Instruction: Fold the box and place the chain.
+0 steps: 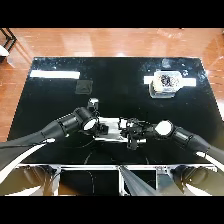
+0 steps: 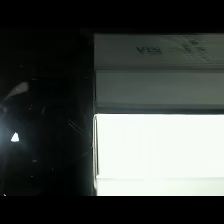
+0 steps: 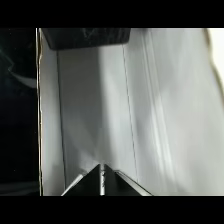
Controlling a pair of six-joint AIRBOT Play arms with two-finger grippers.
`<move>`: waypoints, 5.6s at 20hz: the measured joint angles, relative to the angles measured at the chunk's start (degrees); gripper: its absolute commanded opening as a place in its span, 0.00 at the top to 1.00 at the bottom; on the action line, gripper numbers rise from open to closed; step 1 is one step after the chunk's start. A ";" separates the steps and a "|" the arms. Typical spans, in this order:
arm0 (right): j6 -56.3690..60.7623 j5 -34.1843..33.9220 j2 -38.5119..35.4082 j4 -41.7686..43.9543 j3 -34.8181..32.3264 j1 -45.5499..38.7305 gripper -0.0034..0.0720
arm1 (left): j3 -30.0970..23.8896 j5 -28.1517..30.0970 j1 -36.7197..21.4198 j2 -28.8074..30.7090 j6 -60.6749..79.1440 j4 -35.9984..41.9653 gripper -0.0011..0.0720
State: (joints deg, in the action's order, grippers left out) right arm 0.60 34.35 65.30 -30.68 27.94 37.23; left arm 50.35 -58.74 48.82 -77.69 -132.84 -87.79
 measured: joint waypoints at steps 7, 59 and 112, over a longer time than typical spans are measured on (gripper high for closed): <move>38.86 11.65 -10.69 -12.17 0.00 -12.83 0.93 | 0.00 0.33 0.00 0.00 -0.09 -0.07 0.95; 105.48 6.54 -5.70 -22.80 4.02 -0.87 0.38 | 0.07 -0.04 0.00 -1.42 1.22 -0.22 0.95; 138.68 24.76 14.60 -56.19 25.09 13.77 0.64 | 0.07 0.20 0.00 -1.66 2.12 0.00 0.95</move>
State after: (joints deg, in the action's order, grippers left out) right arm 139.28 59.11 79.90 -86.87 53.04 51.00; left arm 50.41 -58.54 48.82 -79.35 -130.72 -87.79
